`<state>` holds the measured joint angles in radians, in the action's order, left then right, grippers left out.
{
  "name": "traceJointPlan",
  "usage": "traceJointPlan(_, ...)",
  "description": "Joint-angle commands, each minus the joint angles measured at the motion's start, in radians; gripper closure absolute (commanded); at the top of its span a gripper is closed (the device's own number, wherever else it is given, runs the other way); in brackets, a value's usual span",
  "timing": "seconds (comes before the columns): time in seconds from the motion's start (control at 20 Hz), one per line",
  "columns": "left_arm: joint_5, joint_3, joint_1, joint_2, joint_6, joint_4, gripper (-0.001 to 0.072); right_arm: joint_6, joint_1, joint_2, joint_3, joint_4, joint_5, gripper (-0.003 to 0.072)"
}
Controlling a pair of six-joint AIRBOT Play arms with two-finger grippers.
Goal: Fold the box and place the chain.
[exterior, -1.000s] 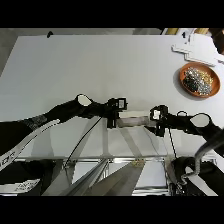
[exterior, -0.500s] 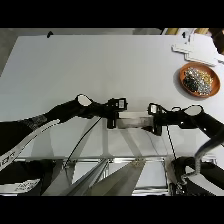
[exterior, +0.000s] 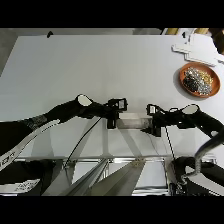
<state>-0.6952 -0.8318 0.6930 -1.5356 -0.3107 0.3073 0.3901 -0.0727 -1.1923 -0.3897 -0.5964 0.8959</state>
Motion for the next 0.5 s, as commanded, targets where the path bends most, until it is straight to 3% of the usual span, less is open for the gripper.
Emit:
traceJointPlan(0.0,0.003,0.0,0.0,0.0,0.001,0.0,0.07,0.009,0.0,-0.003,-0.001,0.0,0.001,0.0109)
traceJointPlan(0.15,0.003,0.0,0.0,0.0,0.001,0.0,0.07,0.008,0.0,-0.003,-0.001,-0.013,0.0,0.0304)
traceJointPlan(0.45,0.003,0.0,0.0,0.0,0.001,0.0,0.07,0.008,0.0,-0.002,-0.001,-0.032,0.003,0.0328)
